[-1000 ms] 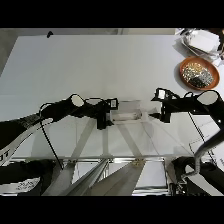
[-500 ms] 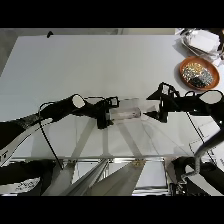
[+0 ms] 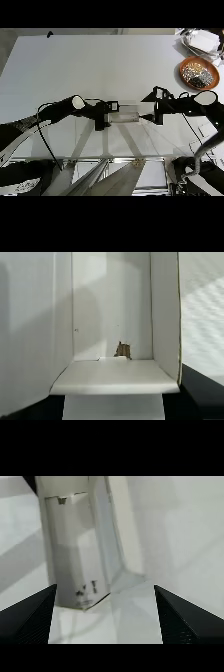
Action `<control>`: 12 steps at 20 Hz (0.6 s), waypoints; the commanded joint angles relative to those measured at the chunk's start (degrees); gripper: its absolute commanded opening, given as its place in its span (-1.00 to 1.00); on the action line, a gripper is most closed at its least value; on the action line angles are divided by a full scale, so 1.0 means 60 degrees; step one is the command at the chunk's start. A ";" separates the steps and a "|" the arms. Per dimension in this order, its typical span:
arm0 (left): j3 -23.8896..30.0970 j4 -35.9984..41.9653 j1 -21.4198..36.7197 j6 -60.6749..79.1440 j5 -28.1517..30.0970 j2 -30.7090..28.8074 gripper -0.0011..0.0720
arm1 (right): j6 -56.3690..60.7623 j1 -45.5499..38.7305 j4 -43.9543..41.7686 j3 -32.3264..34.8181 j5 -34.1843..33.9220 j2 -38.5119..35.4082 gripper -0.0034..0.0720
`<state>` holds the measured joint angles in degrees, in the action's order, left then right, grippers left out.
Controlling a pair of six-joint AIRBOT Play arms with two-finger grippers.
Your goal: Fold the box and place the chain.
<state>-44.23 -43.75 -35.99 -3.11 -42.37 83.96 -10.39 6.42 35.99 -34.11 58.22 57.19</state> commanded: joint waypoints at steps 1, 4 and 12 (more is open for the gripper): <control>-0.0015 0.0102 -0.0211 0.0699 0.0076 -0.0018 -0.39 | -0.0022 0.0069 0.0011 0.0000 -0.0040 -0.0004 0.78; -0.0015 0.0423 -0.0204 0.0758 0.0208 -0.0018 -0.39 | -0.0015 0.0069 0.0047 0.0000 -0.0036 -0.0004 0.77; -0.0015 0.0423 -0.0204 0.0259 0.0237 -0.0018 -0.39 | 0.1275 0.0062 0.1355 0.0000 -0.0408 -0.0004 0.39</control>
